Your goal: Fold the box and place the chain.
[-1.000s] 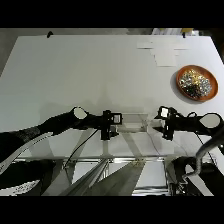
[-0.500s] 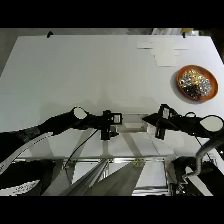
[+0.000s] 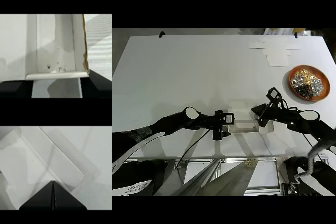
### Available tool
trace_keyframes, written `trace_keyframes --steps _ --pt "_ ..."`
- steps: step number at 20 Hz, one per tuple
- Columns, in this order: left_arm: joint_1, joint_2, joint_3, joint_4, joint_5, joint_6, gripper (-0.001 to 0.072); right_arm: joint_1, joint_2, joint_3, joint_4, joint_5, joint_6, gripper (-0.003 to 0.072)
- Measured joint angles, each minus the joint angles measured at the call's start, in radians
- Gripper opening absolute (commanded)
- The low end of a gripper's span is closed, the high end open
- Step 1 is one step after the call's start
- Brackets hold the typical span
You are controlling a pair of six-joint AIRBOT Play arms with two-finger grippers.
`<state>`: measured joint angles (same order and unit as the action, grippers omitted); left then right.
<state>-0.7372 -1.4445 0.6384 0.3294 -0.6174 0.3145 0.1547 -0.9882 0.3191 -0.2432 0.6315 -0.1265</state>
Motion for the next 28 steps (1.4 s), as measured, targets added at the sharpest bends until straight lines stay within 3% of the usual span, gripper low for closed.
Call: trace_keyframes --steps 7,12,16,20,25,26,27,28 --pt "0.0 0.0 0.0 0.0 0.0 0.0 0.021 0.001 -0.005 0.0 -0.063 0.035 0.112 0.0013" --pt "0.0 0.0 0.0 0.0 0.0 0.0 0.021 0.001 0.163 0.013 -0.143 0.078 0.124 0.0013" --pt "0.0 0.0 0.0 0.0 0.0 0.0 0.021 0.001 0.296 0.017 -0.396 0.132 0.075 0.0014" --pt "0.0 0.0 0.0 0.0 0.0 0.0 0.021 0.002 0.307 0.017 -0.727 0.209 0.093 0.0061" --pt "0.0 0.0 0.0 0.0 0.0 0.0 0.021 0.014 0.242 0.017 -0.753 0.245 -0.01 0.0062" --pt "0.0 0.0 0.0 0.0 0.0 0.0 0.021 0.016 0.226 0.017 -0.752 0.248 -0.03 0.0107" --pt "0.0 0.0 0.0 0.0 0.0 0.0 0.021 0.017 0.211 0.017 -0.748 0.252 -0.042 0.0204" --pt "0.0 0.0 0.0 0.0 0.0 0.0 0.021 0.018 0.197 0.017 -0.747 0.256 -0.056 0.0205"
